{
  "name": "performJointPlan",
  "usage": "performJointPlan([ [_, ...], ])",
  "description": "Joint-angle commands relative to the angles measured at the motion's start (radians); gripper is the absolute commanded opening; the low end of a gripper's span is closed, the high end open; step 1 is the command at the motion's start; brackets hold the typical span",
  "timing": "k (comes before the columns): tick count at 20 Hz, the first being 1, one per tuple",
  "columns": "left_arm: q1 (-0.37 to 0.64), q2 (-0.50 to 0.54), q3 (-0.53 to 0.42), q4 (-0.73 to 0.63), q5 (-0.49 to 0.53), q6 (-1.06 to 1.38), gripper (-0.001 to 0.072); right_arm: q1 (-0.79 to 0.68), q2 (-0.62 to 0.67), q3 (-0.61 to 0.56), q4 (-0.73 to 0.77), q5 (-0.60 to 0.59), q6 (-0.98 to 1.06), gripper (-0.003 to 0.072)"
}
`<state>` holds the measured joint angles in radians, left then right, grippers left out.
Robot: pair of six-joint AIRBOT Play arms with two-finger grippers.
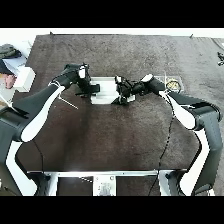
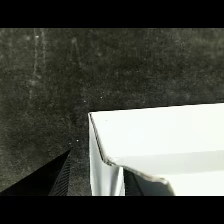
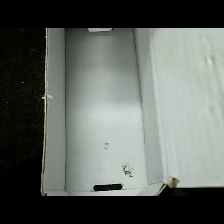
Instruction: Fold the box and place the chain.
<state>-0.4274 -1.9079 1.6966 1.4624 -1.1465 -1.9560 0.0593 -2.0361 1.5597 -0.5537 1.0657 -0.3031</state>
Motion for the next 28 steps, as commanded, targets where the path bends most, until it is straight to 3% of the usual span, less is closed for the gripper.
performJointPlan([
  [1,-0.003,-0.039,0.076,0.035,-0.099,-0.01,0.0341,0.001,0.0,0.0,0.0,0.0,0.0,0.0219],
  [3,-0.005,-0.11,0.195,0.041,-0.231,-0.001,0.0341,0.001,0.0,0.0,0.0,0.0,0.0,0.022],
  [5,-0.019,-0.137,0.257,0.07,-0.277,0.001,0.034,0.001,0.0,0.0,0.0,0.0,0.0,0.0219],
  [6,-0.026,-0.137,0.261,0.085,-0.277,-0.002,0.0336,0.001,0.0,0.0,0.0,0.0,0.0,0.022],
  [8,-0.031,-0.143,0.262,0.101,-0.286,-0.007,0.0231,0.001,0.0,0.0,0.0,0.0,0.0,0.022],
  [18,-0.038,-0.158,0.264,0.11,-0.282,-0.031,0.0229,0.001,0.0,0.0,0.0,0.0,0.0,0.0219],
  [19,-0.038,-0.158,0.264,0.119,-0.282,-0.052,0.014,0.001,0.0,0.0,0.0,0.0,0.0,0.022],
  [22,-0.038,-0.158,0.264,0.126,-0.272,-0.064,0.0109,0.001,0.0,0.0,0.0,0.0,0.0,0.0219],
  [23,-0.038,-0.158,0.264,0.13,-0.274,-0.069,0.0034,0.001,0.0,0.0,0.0,0.0,0.0,0.0219],
  [24,-0.038,-0.158,0.264,0.132,-0.277,-0.077,0.0011,0.001,0.0,0.0,0.0,0.0,0.0,0.022],
  [28,-0.038,-0.158,0.264,0.132,-0.275,-0.084,0.0012,0.001,0.0,0.0,0.0,0.0,0.0,0.022],
])
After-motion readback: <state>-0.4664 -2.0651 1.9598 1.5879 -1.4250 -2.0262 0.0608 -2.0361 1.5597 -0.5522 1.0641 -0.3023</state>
